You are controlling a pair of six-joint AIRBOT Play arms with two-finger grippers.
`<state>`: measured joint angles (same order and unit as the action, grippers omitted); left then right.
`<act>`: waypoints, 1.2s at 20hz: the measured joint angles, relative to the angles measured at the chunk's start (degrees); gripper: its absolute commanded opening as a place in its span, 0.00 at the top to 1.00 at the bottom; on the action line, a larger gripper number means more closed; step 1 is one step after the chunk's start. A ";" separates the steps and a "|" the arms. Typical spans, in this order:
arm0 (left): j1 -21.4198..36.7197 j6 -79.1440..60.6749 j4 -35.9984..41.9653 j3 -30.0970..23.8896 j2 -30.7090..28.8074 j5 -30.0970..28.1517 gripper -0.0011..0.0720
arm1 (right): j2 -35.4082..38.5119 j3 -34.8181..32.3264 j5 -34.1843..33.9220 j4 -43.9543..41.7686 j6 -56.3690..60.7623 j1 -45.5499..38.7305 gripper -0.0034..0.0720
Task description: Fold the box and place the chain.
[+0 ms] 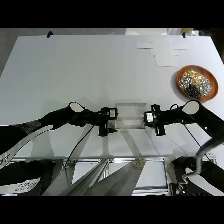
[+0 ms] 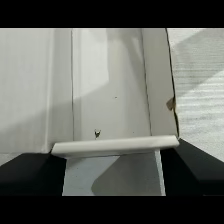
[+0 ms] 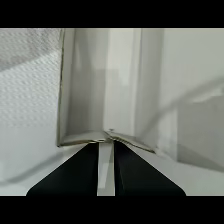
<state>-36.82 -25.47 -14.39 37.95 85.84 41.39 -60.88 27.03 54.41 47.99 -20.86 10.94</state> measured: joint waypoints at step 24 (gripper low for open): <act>0.00 0.02 0.02 0.00 0.00 0.00 0.70 | 4.15 -0.94 -3.37 1.73 27.43 2.01 0.85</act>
<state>-36.82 -25.45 -14.37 37.95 85.84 41.39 -56.73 26.09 51.05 49.71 6.57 12.95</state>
